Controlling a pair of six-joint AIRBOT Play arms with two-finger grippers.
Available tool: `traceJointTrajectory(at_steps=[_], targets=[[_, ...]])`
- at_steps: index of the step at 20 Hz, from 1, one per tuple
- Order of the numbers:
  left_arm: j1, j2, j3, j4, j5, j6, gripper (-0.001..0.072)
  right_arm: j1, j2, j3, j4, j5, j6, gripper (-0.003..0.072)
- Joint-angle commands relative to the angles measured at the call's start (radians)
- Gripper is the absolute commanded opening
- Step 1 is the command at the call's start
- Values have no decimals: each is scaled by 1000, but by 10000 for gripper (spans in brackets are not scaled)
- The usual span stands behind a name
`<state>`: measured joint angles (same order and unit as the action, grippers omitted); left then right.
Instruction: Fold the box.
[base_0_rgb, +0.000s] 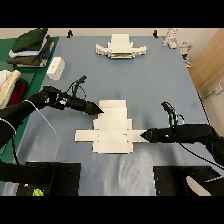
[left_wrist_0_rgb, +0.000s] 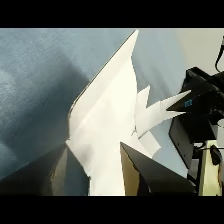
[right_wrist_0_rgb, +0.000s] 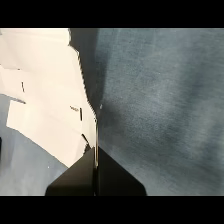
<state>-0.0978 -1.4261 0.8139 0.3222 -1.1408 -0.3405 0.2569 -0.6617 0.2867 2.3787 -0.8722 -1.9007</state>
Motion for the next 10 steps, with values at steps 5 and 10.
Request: traceJointTrajectory(at_steps=[5,10], targets=[[-109,-2,6,-5,-21,45,470,1,0,0,0,0,2,2],[-113,-1,7,4,-35,45,287,1,0,0,-5,0,1,2]])
